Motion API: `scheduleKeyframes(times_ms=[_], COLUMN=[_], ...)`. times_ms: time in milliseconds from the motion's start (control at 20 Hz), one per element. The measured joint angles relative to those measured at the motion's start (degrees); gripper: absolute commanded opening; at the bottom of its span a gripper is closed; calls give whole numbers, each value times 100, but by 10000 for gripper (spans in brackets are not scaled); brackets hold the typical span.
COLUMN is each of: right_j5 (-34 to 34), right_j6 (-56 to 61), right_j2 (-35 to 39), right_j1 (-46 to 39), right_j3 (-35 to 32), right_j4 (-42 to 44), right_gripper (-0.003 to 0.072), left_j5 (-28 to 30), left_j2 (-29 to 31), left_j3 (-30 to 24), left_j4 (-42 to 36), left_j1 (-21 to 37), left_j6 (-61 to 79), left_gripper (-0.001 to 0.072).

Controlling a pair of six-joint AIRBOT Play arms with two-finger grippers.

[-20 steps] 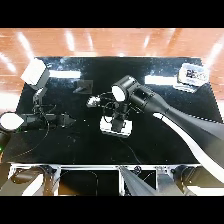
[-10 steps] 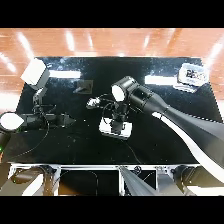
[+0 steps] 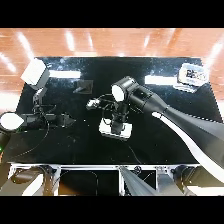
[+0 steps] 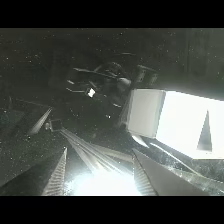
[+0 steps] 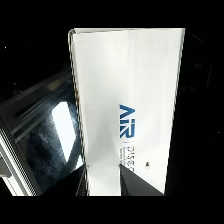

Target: Fold the box and place the chain.

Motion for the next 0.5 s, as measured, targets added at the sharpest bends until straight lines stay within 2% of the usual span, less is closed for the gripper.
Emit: scheduleKeyframes(times_ms=[50,200,250,300,350,400,500], right_j5=[-2,-31,-31,-37,-50,-52,-44], right_j6=[0,0,0,0,0,0,-9], right_j2=[0,0,0,0,0,0,0], right_j1=[0,0,0,0,0,0,0], right_j3=[0,0,0,0,0,0,0], right_j4=[2,-15,-13,-15,-20,-13,-9], right_gripper=[555,549,511,341,257,203,201], left_j5=[-2,0,-2,-2,-2,0,-2], left_j2=[0,0,0,0,0,0,0], left_j3=[0,0,0,0,0,0,0], left_j4=[0,-2,-2,-2,-2,-2,-2], left_j1=[0,0,0,0,0,0,0], left_j6=[0,0,0,0,0,0,0], left_gripper=[508,508,508,508,508,508,507])
